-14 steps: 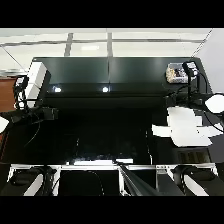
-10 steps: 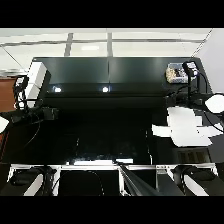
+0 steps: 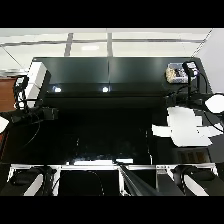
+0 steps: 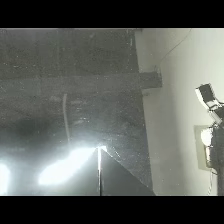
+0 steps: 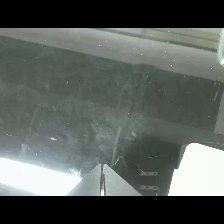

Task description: Fold the box and place the chain.

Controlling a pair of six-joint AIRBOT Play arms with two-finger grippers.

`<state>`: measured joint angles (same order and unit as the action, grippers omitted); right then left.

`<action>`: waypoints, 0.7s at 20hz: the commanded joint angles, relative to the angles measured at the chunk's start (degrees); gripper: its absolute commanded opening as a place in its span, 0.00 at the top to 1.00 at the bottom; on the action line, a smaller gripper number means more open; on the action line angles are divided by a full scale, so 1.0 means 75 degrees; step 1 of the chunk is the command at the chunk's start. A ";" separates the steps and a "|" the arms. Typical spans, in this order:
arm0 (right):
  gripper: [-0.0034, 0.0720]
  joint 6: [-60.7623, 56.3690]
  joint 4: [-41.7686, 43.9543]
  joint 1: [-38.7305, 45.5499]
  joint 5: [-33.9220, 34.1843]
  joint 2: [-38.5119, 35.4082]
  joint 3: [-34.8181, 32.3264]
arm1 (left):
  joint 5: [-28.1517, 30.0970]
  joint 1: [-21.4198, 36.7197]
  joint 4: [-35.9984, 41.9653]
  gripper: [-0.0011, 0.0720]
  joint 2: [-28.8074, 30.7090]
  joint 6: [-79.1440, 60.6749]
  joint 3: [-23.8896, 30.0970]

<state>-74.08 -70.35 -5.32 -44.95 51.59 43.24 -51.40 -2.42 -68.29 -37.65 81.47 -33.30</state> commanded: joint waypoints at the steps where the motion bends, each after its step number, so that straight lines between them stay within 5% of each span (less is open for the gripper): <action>1: 0.94 -0.0003 0.0000 -0.0006 0.0000 0.0000 0.0006 | 0.0003 -0.0006 0.0000 0.95 0.0006 -0.0003 0.0003; 5: 0.94 -0.0009 0.0402 -0.0009 0.0542 0.0000 0.0006 | 0.0029 -0.0006 0.0003 0.95 0.0006 -0.0003 0.0003; 12: 0.94 -0.0009 0.0475 0.0015 0.2463 0.0012 0.0006 | 0.1329 -0.0009 0.0557 0.95 -0.0050 0.0000 0.0009; 13: 0.75 -0.0015 0.0134 0.0032 0.2801 0.0044 -0.0009 | 0.1425 -0.0009 0.0606 0.95 -0.0131 0.0003 0.0012; 14: 0.06 -0.0076 0.0041 0.0090 0.3092 0.0140 -0.0009 | 0.1457 -0.0009 0.0691 0.94 -0.0262 0.0000 0.0012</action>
<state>-74.17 -66.96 -5.15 -29.12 51.92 43.22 -43.38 -2.44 -65.39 -38.41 81.47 -33.23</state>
